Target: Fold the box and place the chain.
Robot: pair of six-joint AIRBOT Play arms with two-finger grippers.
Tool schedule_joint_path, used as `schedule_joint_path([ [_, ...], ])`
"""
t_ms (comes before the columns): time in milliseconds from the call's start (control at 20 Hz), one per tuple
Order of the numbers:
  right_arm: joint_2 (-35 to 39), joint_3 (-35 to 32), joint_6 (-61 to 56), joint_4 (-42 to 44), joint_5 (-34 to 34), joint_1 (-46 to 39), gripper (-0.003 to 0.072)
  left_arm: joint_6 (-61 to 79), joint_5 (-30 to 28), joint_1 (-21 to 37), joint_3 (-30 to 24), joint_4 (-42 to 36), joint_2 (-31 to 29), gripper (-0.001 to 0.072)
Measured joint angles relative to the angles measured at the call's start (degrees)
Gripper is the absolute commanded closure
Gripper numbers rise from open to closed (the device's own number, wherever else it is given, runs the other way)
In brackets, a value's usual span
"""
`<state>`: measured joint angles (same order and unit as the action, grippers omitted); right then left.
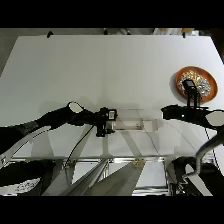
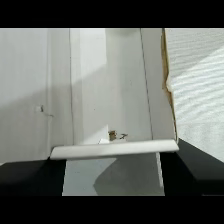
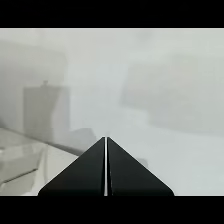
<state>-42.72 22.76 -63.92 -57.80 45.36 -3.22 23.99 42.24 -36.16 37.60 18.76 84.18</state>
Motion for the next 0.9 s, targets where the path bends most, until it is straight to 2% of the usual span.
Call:
schedule_joint_path([
  [150, -3.4, 0.0, -7.7, -3.2, 1.8, -1.4, 0.0668, 0.0, 0.0, 0.0, 0.0, 0.0, 0.0, 0.0318],
  [350, -8.1, -0.1, -12.1, -3.0, 5.8, -1.6, 0.0669, 0.0, 0.0, 0.0, 0.0, 0.0, 0.0, 0.0318],
  [900, -14.8, -0.3, -11.5, 4.7, 8.6, 5.2, 0.0669, 0.0, 0.0, 0.0, 0.0, 0.0, 0.0, 0.0318],
])
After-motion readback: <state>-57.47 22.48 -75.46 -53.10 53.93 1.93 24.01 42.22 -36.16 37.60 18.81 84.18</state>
